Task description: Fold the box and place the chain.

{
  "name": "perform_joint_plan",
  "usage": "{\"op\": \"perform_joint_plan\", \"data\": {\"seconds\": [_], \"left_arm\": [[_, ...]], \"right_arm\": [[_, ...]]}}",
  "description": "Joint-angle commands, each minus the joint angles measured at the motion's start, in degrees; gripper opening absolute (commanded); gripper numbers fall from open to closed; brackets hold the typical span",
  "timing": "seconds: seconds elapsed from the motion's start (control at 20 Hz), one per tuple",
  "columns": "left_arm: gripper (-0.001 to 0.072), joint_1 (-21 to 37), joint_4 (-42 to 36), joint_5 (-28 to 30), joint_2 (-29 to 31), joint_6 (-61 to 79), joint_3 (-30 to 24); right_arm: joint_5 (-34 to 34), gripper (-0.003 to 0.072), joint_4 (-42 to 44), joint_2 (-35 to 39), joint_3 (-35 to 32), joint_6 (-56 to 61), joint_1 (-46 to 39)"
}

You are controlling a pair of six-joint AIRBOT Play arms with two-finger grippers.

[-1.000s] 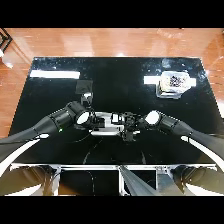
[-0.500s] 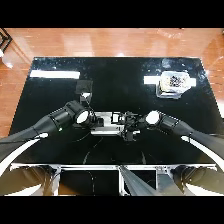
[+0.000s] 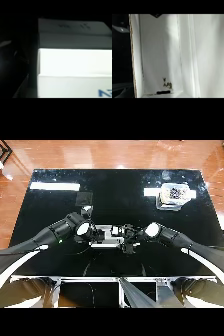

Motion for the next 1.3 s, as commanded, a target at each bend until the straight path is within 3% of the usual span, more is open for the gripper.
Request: {"op": "perform_joint_plan", "data": {"seconds": [0.0, 0.1, 0.8, 0.95, 1.15, 1.25], "left_arm": [[0.0608, 1.2, 1.0, -1.1, 0.0, -0.1, 0.1], [0.0544, 2.0, 0.5, -0.9, 0.0, -0.1, 0.1], [0.0543, 2.1, -1.0, 0.3, -1.9, 0.4, 0.1], [0.0362, 2.1, -1.2, 0.4, -2.0, 0.4, 0.1], [0.0313, 2.1, -3.4, 0.3, -3.0, 0.4, 0.1], [0.0130, 2.1, -4.4, 0.3, -3.5, 0.5, 0.1]], "right_arm": [[0.0, 0.0460, 0.0, 0.0, 0.0, 0.0, 0.0], [0.0, 0.0460, 0.0, 0.0, 0.0, 0.0, 0.0], [0.0, 0.0460, 0.0, 0.0, 0.0, 0.0, 0.0], [0.0, 0.0460, 0.0, 0.0, 0.0, 0.0, 0.0], [0.0, 0.0460, 0.0, 0.0, 0.0, 0.0, 0.0], [0.0, 0.0460, 0.0, 0.0, 0.0, 0.0, 0.0]]}}
